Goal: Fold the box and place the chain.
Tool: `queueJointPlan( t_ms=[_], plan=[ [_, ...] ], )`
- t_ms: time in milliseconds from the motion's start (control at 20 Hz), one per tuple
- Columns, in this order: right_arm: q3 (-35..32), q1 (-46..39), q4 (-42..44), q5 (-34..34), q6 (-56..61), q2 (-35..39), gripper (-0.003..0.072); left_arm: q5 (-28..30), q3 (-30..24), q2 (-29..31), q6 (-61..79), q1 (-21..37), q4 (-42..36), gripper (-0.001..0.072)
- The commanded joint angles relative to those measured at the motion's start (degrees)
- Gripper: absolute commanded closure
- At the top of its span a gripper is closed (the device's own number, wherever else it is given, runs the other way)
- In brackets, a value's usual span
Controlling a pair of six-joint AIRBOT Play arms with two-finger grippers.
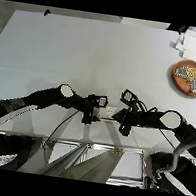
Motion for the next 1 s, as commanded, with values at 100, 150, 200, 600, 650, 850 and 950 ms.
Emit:
queueJointPlan(
  t_ms=[100, 150, 200, 600, 650, 850, 950],
  plan=[
    [-1.14, -0.22, 2.54, -1.36, -0.92, 0.04, 0.067, 0.02, 0.02, 0.04, 0.0, 0.02, 0.0, 0.063],
    [-1.11, -0.22, 4.04, -1.33, -2.01, 0.11, 0.067, 0.02, 0.02, 0.04, 0.0, 0.02, 0.0, 0.063],
    [-1.11, -0.22, 5.79, -1.33, -3.45, 0.31, 0.067, 0.02, 0.02, 0.04, 0.0, 0.02, 0.0, 0.063],
    [-1.09, -0.22, 6.01, -1.09, -6.84, 1.68, 0.067, 0.02, 0.02, 0.04, 0.0, 0.02, 0.0, 0.063],
    [-1.14, -0.22, 4.9, -1.11, -6.8, 0.94, 0.0669, 0.02, 0.02, 0.04, 0.0, 0.02, 0.0, 0.063],
    [-1.2, -0.22, 4.61, -2.21, -6.82, -3.3, 0.0669, 0.02, 0.02, 0.04, 0.0, 0.02, 0.0, 0.063],
    [-1.2, -0.22, 4.59, -2.08, -6.82, -3.74, 0.0669, 0.02, 0.02, 0.04, 0.0, 0.02, 0.0, 0.063]
  ],
)
